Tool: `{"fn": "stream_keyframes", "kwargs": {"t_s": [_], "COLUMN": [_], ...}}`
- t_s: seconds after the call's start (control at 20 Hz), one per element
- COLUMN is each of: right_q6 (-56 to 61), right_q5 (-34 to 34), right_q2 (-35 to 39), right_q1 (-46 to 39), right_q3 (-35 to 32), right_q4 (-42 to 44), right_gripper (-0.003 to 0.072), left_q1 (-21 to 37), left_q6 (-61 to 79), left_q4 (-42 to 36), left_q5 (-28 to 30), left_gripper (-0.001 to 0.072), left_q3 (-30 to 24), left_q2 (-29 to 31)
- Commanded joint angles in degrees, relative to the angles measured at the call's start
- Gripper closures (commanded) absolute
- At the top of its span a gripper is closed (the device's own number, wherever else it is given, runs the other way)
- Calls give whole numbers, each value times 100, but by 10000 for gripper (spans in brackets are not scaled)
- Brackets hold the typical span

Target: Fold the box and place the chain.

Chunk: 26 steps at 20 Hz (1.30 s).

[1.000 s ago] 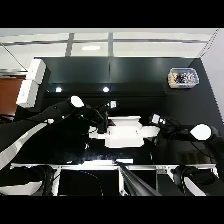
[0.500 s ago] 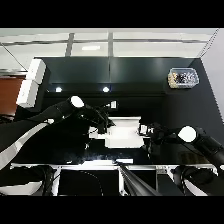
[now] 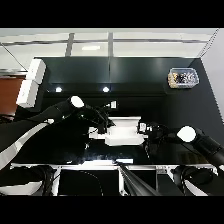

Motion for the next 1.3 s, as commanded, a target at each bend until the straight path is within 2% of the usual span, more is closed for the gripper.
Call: {"fn": "stream_keyframes", "kwargs": {"t_s": [0.0,0.3,0.65,0.95,1.25], "right_q6": [4,-2,-214,-210,-789], "right_q5": [-317,-407,-678,-549,-4], "right_q2": [-4,-4,-9,-11,-356], "right_q1": [2,-9,-9,-254,-507], "right_q3": [13,501,507,507,507], "right_q4": [105,-221,-195,-170,879], "right_gripper": [11,11,11,11,12], "left_q1": [-2,-2,-2,-4,-4], "left_q6": [2,2,7,7,7], "left_q4": [2,4,4,4,4], "left_q5": [-2,-9,-9,-9,-7], "left_gripper": [684,685,685,685,686], "left_q3": [-2,-2,-2,-2,-2], "left_q2": [-4,-4,-4,-4,-4]}}
